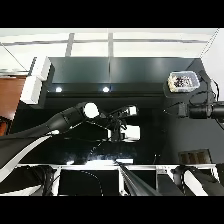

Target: Fold the box and place the chain.

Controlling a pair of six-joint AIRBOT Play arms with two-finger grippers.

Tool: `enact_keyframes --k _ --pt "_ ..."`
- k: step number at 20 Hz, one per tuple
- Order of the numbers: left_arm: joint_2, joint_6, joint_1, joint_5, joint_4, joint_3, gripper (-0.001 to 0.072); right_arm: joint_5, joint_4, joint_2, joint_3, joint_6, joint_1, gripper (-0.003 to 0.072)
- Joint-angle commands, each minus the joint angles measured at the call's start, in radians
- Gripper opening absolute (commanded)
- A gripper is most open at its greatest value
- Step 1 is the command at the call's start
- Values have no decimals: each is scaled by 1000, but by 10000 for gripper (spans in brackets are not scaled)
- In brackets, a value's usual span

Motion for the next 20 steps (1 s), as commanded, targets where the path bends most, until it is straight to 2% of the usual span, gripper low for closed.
enact_keyframes --k 1,10,13,17,20 --pt "-3 0 -9 18 14 1 708 0 0 1 0 0 0 7" --pt "-27 0 -34 39 29 1 708 0 0 1 -1 0 0 7" --pt "-48 0 -63 92 68 1 708 0 0 1 -1 0 0 7" --pt "-79 -26 -85 119 92 0 708 0 0 1 -1 0 0 7" --pt "-78 -49 -88 109 163 0 708 0 0 1 -1 0 0 7"
